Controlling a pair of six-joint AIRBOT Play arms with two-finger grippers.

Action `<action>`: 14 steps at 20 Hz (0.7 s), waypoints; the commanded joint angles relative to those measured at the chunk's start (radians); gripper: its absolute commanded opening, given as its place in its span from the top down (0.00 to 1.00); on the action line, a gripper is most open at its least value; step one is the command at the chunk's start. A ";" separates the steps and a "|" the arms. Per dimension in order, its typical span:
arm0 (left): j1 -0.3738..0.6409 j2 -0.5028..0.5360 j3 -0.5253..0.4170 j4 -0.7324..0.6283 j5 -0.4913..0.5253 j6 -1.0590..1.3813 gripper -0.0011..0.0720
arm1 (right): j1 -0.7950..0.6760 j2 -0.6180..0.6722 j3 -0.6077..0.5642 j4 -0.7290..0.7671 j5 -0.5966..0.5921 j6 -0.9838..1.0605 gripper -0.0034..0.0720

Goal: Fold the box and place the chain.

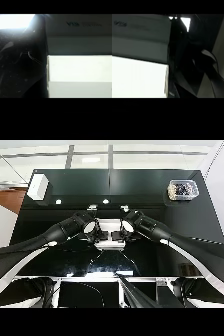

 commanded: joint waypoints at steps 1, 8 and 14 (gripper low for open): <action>0.000 0.000 0.000 0.000 0.000 0.001 0.95 | 0.000 -0.030 0.024 -0.004 0.017 0.019 0.56; 0.000 0.000 0.000 0.001 0.000 0.001 0.95 | 0.000 -0.037 0.037 -0.008 0.018 0.038 0.65; 0.000 0.000 0.000 0.000 0.000 0.000 0.95 | 0.000 -0.038 0.037 -0.003 0.021 0.042 0.65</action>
